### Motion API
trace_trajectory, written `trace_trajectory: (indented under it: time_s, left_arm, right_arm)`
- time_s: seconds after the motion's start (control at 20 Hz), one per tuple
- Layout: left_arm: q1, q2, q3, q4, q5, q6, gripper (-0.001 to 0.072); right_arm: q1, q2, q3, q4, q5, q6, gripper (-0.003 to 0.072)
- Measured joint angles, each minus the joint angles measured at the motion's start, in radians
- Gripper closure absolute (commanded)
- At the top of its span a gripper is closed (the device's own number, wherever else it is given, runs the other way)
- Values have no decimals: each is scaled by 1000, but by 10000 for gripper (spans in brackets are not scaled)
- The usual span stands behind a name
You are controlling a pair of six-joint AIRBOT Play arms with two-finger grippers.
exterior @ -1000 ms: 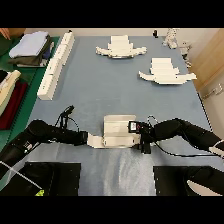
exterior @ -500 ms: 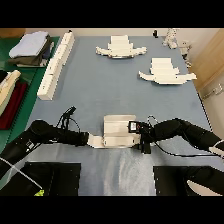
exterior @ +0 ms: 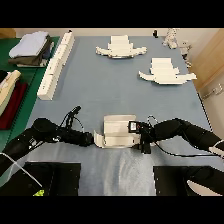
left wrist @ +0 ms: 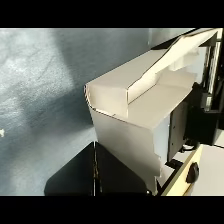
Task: Fold the box.
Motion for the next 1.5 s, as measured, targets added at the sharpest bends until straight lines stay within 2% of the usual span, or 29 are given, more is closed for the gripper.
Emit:
trace_trajectory:
  time_s: [0.05,0.1,0.55,0.75,0.8,0.85,0.95,1.05,1.2,1.5]
  left_arm:
    - [-1,0,7,-3,0,3,430]
    - [-2,-1,12,-3,-1,4,242]
    - [-3,-2,25,-13,43,8,235]
    - [-8,-2,26,-70,40,7,239]
    - [-17,-2,27,-81,36,0,254]
    - [-32,-2,30,-87,38,-18,307]
    - [-79,-2,45,-70,58,-74,306]
    - [-146,-2,71,-8,109,-172,306]
    - [-258,-9,127,174,158,-401,306]
    - [-451,-87,261,486,148,-812,306]
  right_arm:
    - [0,0,0,0,0,0,91]
    - [0,0,0,0,0,0,90]
    - [0,0,0,0,0,0,91]
    - [0,0,0,0,0,0,90]
    - [0,0,0,0,0,0,91]
    - [0,0,0,0,0,0,91]
    - [0,0,0,0,0,0,91]
    - [0,0,0,0,0,0,91]
    - [0,0,0,0,0,0,91]
    - [0,0,0,0,0,0,91]
